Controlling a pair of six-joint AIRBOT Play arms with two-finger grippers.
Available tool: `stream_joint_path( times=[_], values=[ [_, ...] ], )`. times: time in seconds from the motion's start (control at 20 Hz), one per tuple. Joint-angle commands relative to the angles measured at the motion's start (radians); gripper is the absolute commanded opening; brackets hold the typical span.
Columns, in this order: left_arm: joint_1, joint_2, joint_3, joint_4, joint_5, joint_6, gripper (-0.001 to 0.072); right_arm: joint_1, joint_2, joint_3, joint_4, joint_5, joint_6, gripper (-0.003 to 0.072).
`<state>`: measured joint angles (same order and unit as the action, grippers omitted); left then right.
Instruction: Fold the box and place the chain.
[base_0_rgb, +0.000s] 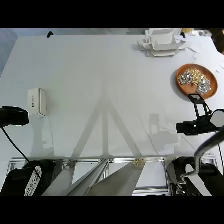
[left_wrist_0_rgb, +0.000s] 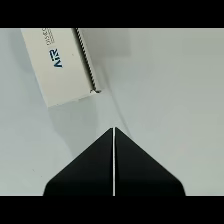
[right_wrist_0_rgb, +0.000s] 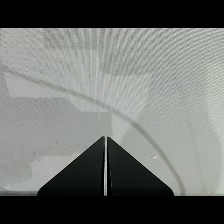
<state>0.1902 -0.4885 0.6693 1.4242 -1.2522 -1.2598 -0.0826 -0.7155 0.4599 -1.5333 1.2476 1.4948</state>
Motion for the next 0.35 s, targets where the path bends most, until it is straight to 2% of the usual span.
stream_joint_path(
  times=[0.0,0.25,0.3],
  values=[
    [-0.016,0.005,0.0,0.002,-0.021,-0.001,0.0008,0.0,0.001,0.0,0.0,0.0,0.0,0.0018],
    [-0.017,0.004,-0.001,0.002,-0.021,-0.001,0.0015,0.0,0.001,0.0,0.0,0.0,0.0,0.0018],
    [-0.018,0.003,-0.001,0.002,-0.02,-0.001,0.004,0.0,0.001,0.0,0.0,0.0,0.001,0.0018]
  ],
)
